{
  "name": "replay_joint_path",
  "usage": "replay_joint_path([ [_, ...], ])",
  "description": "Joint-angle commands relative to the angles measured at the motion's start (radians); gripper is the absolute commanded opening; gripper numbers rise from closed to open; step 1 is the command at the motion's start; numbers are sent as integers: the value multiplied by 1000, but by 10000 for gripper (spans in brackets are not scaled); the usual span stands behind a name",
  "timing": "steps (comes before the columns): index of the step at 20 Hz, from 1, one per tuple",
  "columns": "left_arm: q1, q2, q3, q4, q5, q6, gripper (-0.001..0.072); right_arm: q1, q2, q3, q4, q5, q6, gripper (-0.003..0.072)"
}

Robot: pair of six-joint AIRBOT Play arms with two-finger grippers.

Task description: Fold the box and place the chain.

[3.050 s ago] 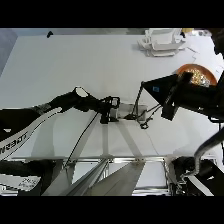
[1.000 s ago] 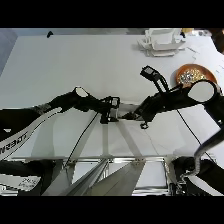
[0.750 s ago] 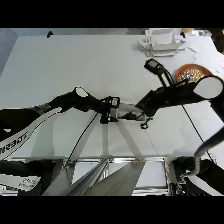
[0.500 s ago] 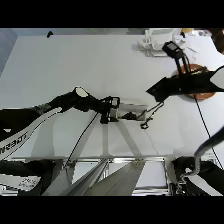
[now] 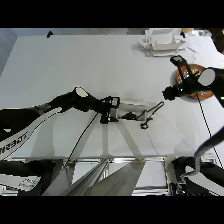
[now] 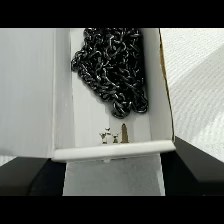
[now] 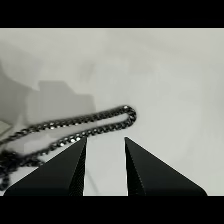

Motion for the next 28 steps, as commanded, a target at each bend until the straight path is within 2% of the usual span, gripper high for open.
replay_joint_path([
  [1,1,0,0,0,0,0,206,-5,-90,-26,-37,-31,13,268],
  [7,1,0,0,0,0,0,206,-5,-180,-28,-79,-60,17,253],
  [12,1,0,0,0,0,0,206,-5,-206,-29,-76,-93,18,176],
  [17,1,0,0,0,0,0,206,-5,-230,-29,-77,-95,34,175],
  [19,1,0,0,0,0,0,206,-5,-241,-29,-75,-95,40,120],
  [20,1,0,0,0,0,0,206,-5,-241,-29,-74,-90,40,43],
  [21,1,0,0,0,0,0,206,-5,-239,-29,-74,-72,40,15],
  [24,1,0,0,0,0,0,206,-2,-185,-29,-74,1,47,15],
  [28,1,0,0,0,0,0,206,61,4,-29,-61,80,60,15],
])
